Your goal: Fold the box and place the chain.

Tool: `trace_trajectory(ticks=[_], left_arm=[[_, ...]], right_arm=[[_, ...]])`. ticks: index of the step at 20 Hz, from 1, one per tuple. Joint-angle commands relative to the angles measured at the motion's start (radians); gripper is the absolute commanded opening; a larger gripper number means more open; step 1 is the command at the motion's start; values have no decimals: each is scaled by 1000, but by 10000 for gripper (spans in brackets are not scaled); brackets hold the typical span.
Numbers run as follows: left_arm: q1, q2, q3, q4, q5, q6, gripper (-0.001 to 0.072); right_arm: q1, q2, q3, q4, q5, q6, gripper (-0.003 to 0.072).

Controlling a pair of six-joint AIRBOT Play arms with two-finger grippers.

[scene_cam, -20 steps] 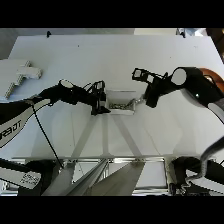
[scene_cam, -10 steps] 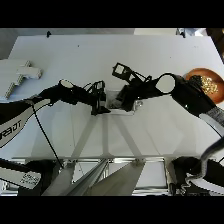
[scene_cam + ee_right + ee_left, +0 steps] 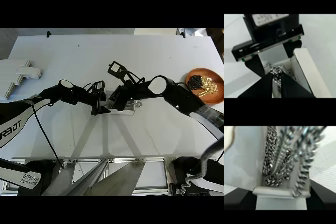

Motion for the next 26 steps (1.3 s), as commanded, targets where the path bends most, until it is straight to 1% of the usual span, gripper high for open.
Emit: trace_trajectory(ticks=[1,2,5,7,8,10,12,14,16,18,19,21,23,26], left_arm=[[-1,1,0,0,0,0,456],[-1,1,0,0,0,0,456],[-1,1,0,0,0,0,456],[-1,1,0,0,0,0,456],[-1,1,0,0,0,0,456],[-1,1,0,0,0,0,456],[-1,1,0,0,0,0,456],[-1,1,0,0,0,0,456],[-1,1,0,0,0,0,456],[-1,1,0,0,0,0,456],[-1,1,0,0,0,0,456],[-1,1,0,0,0,0,456],[-1,1,0,0,0,0,456],[-1,1,0,0,0,0,456]], right_arm=[[1,-26,1,-72,15,47,272],[0,-21,1,-72,23,50,310],[0,20,1,-103,48,50,309],[-15,66,1,-179,84,52,310],[-35,94,1,-219,119,52,310],[-112,136,1,-226,219,51,310],[-208,155,1,-230,349,40,318],[-287,154,1,-265,442,0,319],[-341,149,1,-315,444,-70,321],[-381,126,-1,-325,387,-143,355],[-396,103,-1,-322,348,-170,421],[-407,33,-1,-323,311,-253,431],[-404,-53,-1,-319,325,-356,440],[-377,-147,-1,-312,335,-485,528]])
